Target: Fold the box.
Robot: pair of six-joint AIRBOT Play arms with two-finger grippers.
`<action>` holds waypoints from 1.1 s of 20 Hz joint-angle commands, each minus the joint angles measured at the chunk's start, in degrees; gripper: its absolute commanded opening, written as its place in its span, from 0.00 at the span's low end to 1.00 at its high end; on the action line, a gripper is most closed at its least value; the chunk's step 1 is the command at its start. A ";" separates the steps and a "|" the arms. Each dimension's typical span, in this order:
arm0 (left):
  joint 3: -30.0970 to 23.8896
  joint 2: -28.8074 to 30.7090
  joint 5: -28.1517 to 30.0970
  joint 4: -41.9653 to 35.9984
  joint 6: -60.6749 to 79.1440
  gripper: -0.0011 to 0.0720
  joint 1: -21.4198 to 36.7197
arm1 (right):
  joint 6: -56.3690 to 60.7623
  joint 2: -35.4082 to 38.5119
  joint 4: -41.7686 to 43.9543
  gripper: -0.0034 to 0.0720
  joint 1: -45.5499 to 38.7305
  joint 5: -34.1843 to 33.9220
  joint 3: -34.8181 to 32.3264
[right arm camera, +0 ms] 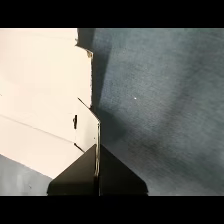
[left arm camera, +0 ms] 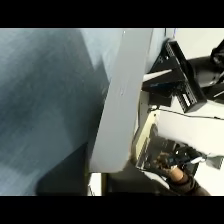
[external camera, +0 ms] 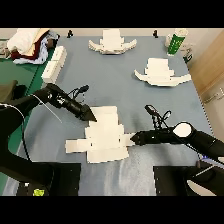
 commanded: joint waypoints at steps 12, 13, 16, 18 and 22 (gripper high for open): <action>3.65 0.11 -1.16 -2.73 15.78 0.03 -3.39 | 1.97 0.17 -8.37 0.43 -0.79 -1.36 2.82; 4.28 1.27 -0.04 -5.51 19.78 0.03 -3.50 | 5.03 0.17 -13.75 0.44 -1.79 -0.81 5.05; 4.39 7.48 5.18 -9.42 30.38 0.03 -5.46 | 20.48 0.17 -36.57 0.45 -5.51 2.58 14.34; 4.39 11.08 8.70 -7.19 33.53 0.03 -7.54 | 29.97 0.17 -50.38 0.45 -7.45 5.62 20.17; 0.57 16.52 14.64 -6.58 41.83 0.03 -10.62 | 39.82 0.17 -57.68 0.45 -10.73 6.86 27.34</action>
